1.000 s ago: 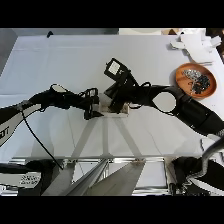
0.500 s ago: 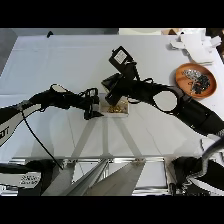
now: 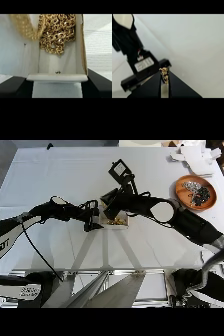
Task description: Fold the box and place the chain.
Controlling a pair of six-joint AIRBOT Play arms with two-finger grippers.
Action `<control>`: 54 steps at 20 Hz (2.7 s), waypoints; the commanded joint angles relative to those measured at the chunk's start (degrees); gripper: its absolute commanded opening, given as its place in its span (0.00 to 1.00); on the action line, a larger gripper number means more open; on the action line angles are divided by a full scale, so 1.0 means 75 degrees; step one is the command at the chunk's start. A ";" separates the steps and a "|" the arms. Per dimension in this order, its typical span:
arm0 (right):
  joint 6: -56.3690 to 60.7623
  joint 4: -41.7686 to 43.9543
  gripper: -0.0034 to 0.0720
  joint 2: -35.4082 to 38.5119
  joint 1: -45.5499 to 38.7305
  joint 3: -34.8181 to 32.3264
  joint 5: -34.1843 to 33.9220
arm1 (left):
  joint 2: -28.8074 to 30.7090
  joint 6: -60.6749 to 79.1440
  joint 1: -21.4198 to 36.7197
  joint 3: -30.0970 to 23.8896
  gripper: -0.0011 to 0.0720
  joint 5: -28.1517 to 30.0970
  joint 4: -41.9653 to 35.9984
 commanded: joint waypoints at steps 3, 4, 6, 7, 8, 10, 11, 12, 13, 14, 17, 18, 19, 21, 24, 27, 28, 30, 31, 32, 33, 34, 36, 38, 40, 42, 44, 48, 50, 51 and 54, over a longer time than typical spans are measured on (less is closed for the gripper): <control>0.1871 -0.1795 0.05 -0.0775 0.0006 0.0003 0.0857 | 0.0003 0.0000 -0.0003 0.0000 0.37 0.0003 0.0000; 0.1982 -0.1958 0.06 -0.0880 0.0006 0.0003 0.0863 | 0.0006 0.0000 -0.0003 0.0000 0.37 0.0000 0.0000; 0.1996 -0.2008 0.06 -0.0982 -0.0009 0.0003 0.0915 | 0.0006 0.0000 -0.0003 0.0000 0.37 0.0003 0.0000; 0.1999 -0.2002 0.10 -0.0979 -0.0009 0.0003 0.0933 | 0.0006 0.0000 -0.0003 0.0000 0.37 0.0003 0.0000; 0.1996 -0.1961 0.29 -0.0970 -0.0009 0.0003 0.0947 | 0.0006 0.0000 -0.0003 0.0000 0.37 0.0000 0.0000; 0.1990 -0.1856 0.46 -0.0956 -0.0009 0.0038 0.1230 | 0.0003 0.0000 -0.0003 0.0000 0.37 0.0003 0.0000; 0.1958 -0.1862 0.46 -0.0941 -0.0009 0.0105 0.1582 | 0.0003 0.0000 -0.0003 0.0000 0.37 0.0000 0.0000; 0.1836 -0.1868 0.45 -0.0938 -0.0038 0.0268 0.2142 | 0.0003 0.0000 -0.0003 0.0000 0.37 0.0000 0.0000; 0.1731 -0.1868 0.45 -0.0941 -0.0105 0.0487 0.2704 | 0.0003 0.0000 -0.0003 0.0000 0.37 0.0000 0.0000; 0.1731 -0.1859 0.45 -0.0938 -0.0213 0.0711 0.3136 | 0.0003 0.0000 -0.0003 0.0000 0.37 0.0000 0.0000; 0.1708 -0.1836 0.43 -0.0941 -0.0729 0.1597 0.3943 | 0.0006 0.0000 -0.0003 0.0000 0.37 0.0003 0.0000; 0.1705 -0.1821 0.43 -0.0947 -0.0924 0.1868 0.4048 | 0.0003 0.0000 -0.0003 0.0000 0.37 0.0003 0.0000; 0.1673 -0.1830 0.43 -0.0956 -0.1131 0.2110 0.4045 | 0.0003 0.0000 -0.0003 0.0000 0.37 0.0000 0.0000; 0.1349 -0.1824 0.43 -0.1072 -0.1527 0.2498 0.3905 | 0.0003 0.0000 -0.0003 0.0000 0.37 0.0003 0.0000; 0.1329 -0.1830 0.44 -0.1670 -0.2008 0.2841 0.3687 | 0.0003 0.0000 -0.0003 0.0000 0.37 0.0003 0.0000; 0.1145 -0.1743 0.55 -0.2477 -0.2116 0.2859 0.3771 | 0.0006 0.0000 -0.0003 0.0000 0.37 0.0003 0.0000; 0.1014 -0.1413 0.55 -0.2693 -0.2101 0.2859 0.3867 | 0.0003 0.0000 -0.0003 0.0000 0.37 0.0003 0.0000; 0.0370 -0.0195 0.55 -0.3022 -0.2101 0.2859 0.4182 | 0.0003 0.0000 -0.0003 0.0000 0.37 0.0000 0.0000; -0.0108 0.0495 0.56 -0.3115 -0.2101 0.2859 0.4409 | 0.0003 0.0000 -0.0003 0.0000 0.37 0.0003 0.0000; -0.0568 0.1005 0.57 -0.3144 -0.2101 0.2859 0.4648 | 0.0006 0.0000 -0.0003 0.0000 0.37 0.0000 0.0000; -0.0906 0.1279 0.57 -0.3144 -0.2101 0.2859 0.4829 | 0.0003 0.0000 -0.0003 0.0000 0.37 0.0003 0.0000; -0.1096 0.1352 0.57 -0.3144 -0.2095 0.2856 0.4995 | 0.0003 0.0000 -0.0003 0.0000 0.37 0.0000 0.0000; -0.1157 0.0965 0.57 -0.3144 -0.1961 0.2850 0.5292 | 0.0003 0.0000 -0.0003 0.0000 0.37 0.0000 0.0000; -0.1224 0.0510 0.57 -0.3130 -0.1740 0.2798 0.5412 | 0.0006 0.0000 -0.0003 0.0000 0.37 0.0000 0.0000; -0.1478 0.0274 0.57 -0.2999 -0.1498 0.2457 0.5187 | 0.0003 0.0000 -0.0003 0.0000 0.37 0.0000 0.0000; -0.1577 0.0093 0.57 -0.2771 -0.1285 0.1932 0.4741 | 0.0006 0.0000 -0.0003 0.0000 0.37 0.0000 0.0000; -0.2060 -0.0079 0.57 -0.2498 -0.1148 0.1422 0.4202 | 0.0003 0.0000 -0.0003 0.0000 0.37 0.0000 0.0000; -0.3710 -0.0315 0.59 -0.1947 -0.0973 0.0935 0.3232 | 0.0003 0.0000 -0.0003 0.0000 0.37 0.0000 0.0000; -0.3896 -0.0536 0.60 -0.1801 -0.0854 0.0927 0.2868 | 0.0003 0.0000 -0.0003 0.0000 0.37 0.0000 0.0000; -0.3896 -0.0600 0.60 -0.1778 -0.0807 0.0927 0.2731 | 0.0003 0.0000 -0.0003 0.0000 0.37 0.0000 0.0000; -0.3893 -0.1008 0.59 -0.1775 -0.0662 0.0927 0.2652 | 0.0006 0.0000 -0.0003 0.0000 0.37 0.0003 0.0000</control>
